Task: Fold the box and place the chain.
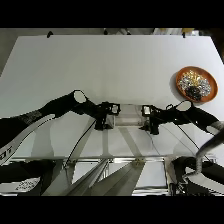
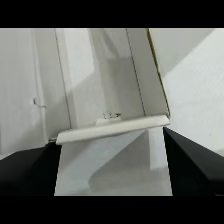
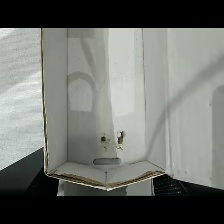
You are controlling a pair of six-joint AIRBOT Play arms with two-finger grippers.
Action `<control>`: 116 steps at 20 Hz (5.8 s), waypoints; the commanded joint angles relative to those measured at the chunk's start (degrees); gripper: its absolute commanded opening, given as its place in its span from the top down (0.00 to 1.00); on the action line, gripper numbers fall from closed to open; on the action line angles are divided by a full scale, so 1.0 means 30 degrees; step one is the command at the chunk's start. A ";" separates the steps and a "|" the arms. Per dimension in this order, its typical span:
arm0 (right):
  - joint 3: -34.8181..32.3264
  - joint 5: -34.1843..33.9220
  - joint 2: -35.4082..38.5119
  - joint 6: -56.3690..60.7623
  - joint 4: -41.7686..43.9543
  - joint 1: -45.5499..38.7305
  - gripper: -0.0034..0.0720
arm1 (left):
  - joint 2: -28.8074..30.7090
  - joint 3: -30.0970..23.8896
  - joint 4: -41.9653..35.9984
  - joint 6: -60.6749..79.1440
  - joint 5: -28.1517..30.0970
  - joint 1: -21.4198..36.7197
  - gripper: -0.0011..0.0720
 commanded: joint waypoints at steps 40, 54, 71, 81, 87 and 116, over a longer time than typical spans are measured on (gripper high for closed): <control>0.0007 0.0007 0.0000 0.0007 0.0007 -0.0007 0.35 | -0.0648 -0.0678 -0.2514 0.0721 0.1435 -0.0627 0.64; 0.0022 0.0182 0.0000 0.0007 0.0066 -0.0007 0.35 | -0.0648 -0.0678 -0.2514 0.0721 0.1435 -0.0627 0.64; 0.0029 0.1355 0.7868 0.8597 -0.7541 -0.0022 0.39 | -0.0648 -0.0678 -0.2514 0.0721 0.1435 -0.0627 0.64; 0.0022 0.1122 0.8699 0.6499 0.2849 -0.0022 0.93 | -0.0648 -0.0670 -0.2514 0.0721 0.1435 -0.0627 0.64; 0.0022 -0.4765 0.4007 0.9136 0.4124 -0.0022 0.93 | -0.0648 -0.0670 -0.2514 0.0721 0.1428 -0.0627 0.64; -0.0080 0.1443 0.7002 0.3912 -0.5617 0.0000 0.66 | -0.0648 -0.0670 -0.2514 0.0721 0.1435 -0.0627 0.64</control>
